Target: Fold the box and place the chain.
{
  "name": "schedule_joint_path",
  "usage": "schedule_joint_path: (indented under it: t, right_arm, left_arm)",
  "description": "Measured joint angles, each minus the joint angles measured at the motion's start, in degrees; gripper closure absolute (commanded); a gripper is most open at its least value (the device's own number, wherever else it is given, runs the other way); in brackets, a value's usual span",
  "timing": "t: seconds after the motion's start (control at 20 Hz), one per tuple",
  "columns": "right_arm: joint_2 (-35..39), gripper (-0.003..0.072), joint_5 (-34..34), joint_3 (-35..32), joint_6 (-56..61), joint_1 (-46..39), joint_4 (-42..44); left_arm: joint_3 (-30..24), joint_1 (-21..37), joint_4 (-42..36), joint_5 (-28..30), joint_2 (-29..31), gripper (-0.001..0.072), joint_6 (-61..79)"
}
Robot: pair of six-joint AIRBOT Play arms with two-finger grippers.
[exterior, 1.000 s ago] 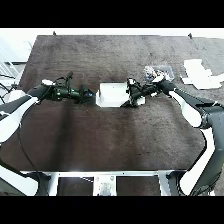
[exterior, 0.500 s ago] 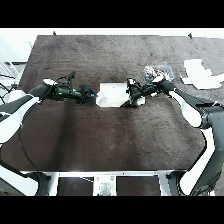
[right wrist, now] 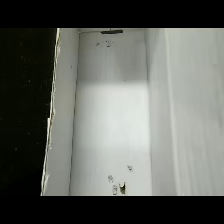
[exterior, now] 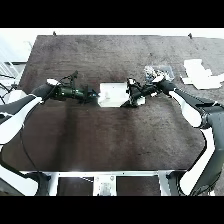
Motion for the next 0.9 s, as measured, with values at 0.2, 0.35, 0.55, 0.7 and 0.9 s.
schedule_joint_path:
  t: [0.2,0.35,0.55,0.7,0.9]
  right_arm:
    - [0.00,0.0099,0.00,0.00,0.00,0.00,0.00]
    - [0.00,0.0099,0.00,-0.02,0.00,0.00,0.02]
    - [0.00,0.0099,0.00,-0.02,0.00,0.00,0.00]
    - [0.00,0.0099,0.00,0.00,0.00,0.00,0.00]
    - [0.00,0.0099,0.00,-0.02,0.00,0.00,0.00]
  left_arm:
    - [3.17,-1.70,5.31,0.26,0.00,0.0401,-3.78]
    - [5.05,-2.89,9.05,0.33,0.00,0.0402,-7.19]
    - [7.74,-5.20,17.11,0.37,0.00,0.0402,-14.73]
    - [10.16,-6.99,23.65,0.35,0.00,0.0402,-20.31]
    - [12.59,-9.09,29.62,0.68,0.00,0.0403,-25.66]
